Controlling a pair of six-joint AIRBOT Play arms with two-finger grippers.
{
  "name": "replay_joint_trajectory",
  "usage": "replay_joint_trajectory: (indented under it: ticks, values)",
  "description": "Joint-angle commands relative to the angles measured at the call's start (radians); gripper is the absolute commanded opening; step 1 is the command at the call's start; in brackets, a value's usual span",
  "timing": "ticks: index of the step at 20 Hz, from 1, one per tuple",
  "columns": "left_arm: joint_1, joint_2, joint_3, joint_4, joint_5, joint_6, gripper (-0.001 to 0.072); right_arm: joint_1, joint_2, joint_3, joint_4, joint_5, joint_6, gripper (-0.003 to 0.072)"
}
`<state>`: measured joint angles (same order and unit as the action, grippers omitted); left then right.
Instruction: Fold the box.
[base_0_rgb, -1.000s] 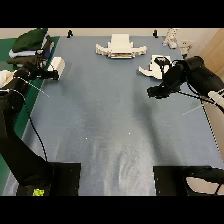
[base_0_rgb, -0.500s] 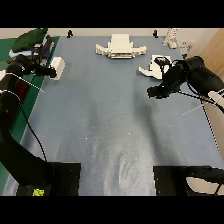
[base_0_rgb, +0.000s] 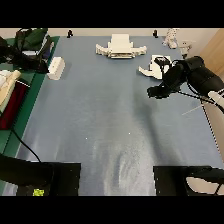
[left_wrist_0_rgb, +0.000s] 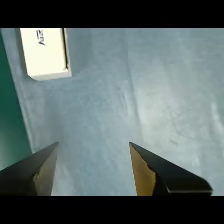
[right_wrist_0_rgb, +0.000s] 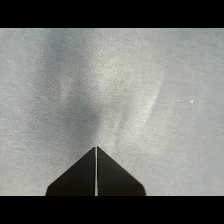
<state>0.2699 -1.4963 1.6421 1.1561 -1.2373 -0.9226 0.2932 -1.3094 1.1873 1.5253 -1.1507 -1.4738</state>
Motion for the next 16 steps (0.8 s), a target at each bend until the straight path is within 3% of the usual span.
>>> replay_joint_trajectory:
  ticks: [1, 4, 10, 13, 16]
  values:
    - [-0.002, 0.121, -0.043, -0.137, -0.252, -0.057, 0.0685, -0.001, 0.0, 0.001, 0.0, 0.0, 0.0, 0.0017]
    - [-0.027, 0.296, -0.22, -0.275, -0.224, -0.071, 0.0685, -0.001, 0.0, 0.001, 0.0, 0.0, 0.0, 0.0017]
    - [-0.197, 0.739, -0.748, -0.274, -0.048, -0.179, 0.0685, -0.001, 0.0, 0.001, 0.0, 0.0, 0.0, 0.0017]
    - [-0.286, 0.861, -0.951, -0.274, 0.036, -0.204, 0.0685, -0.001, 0.0, 0.001, 0.0, 0.0, 0.0, 0.0017]
    - [-0.34, 0.885, -1.033, -0.274, 0.068, -0.204, 0.0685, -0.001, 0.0, 0.001, 0.0, 0.0, 0.0, 0.0016]
